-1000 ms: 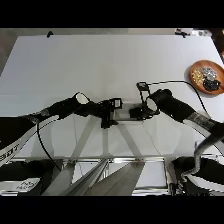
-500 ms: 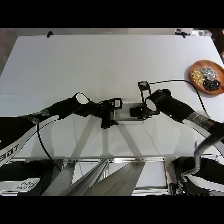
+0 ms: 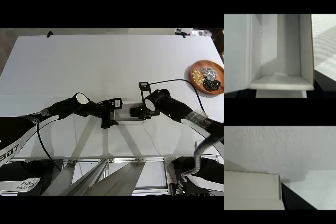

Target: Fold the box and place the chain.

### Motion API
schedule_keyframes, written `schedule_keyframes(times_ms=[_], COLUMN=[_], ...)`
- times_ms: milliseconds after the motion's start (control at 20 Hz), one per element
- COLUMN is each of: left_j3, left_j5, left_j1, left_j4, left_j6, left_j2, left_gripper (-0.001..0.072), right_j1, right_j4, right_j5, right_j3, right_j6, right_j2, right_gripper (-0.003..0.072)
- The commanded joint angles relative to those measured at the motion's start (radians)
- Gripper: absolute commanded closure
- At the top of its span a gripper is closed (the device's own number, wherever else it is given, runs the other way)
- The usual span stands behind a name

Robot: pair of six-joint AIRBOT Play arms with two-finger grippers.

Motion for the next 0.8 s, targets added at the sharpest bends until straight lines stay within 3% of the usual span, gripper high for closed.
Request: schedule_keyframes(times_ms=[0, 100, 200, 400, 500, 750], left_j3=[0.0, 0.0, 0.0, 0.0, 0.0, 0.0], left_j5=[0.0, 0.0, 0.0, 0.0, 0.0, 0.0], left_j1=[0.0, 0.0, 0.0, 0.0, 0.0, 0.0], left_j4=[0.0, 0.0, 0.0, 0.0, 0.0, 0.0], left_j6=[0.0, 0.0, 0.0, 0.0, 0.0, 0.0], left_j2=[0.0, 0.0, 0.0, 0.0, 0.0, 0.0], left_gripper=[0.0252, 0.0252, 0.0252, 0.0252, 0.0252, 0.0252], right_j1=[0.013, 0.013, 0.013, 0.013, 0.013, 0.012], right_j4=[0.002, -0.001, -0.023, -0.034, -0.035, -0.085], right_j5=[-0.005, 0.014, 0.015, 0.017, 0.042, 0.184], right_j3=[0.0, 0.0, 0.0, 0.0, 0.0, 0.0], right_j6=[0.005, 0.004, 0.005, -0.045, -0.078, -0.207], right_j2=[0.0, 0.008, 0.043, 0.15, 0.206, 0.36], right_gripper=[0.0483, 0.0479, 0.032, 0.0316, 0.0242, 0.0234])
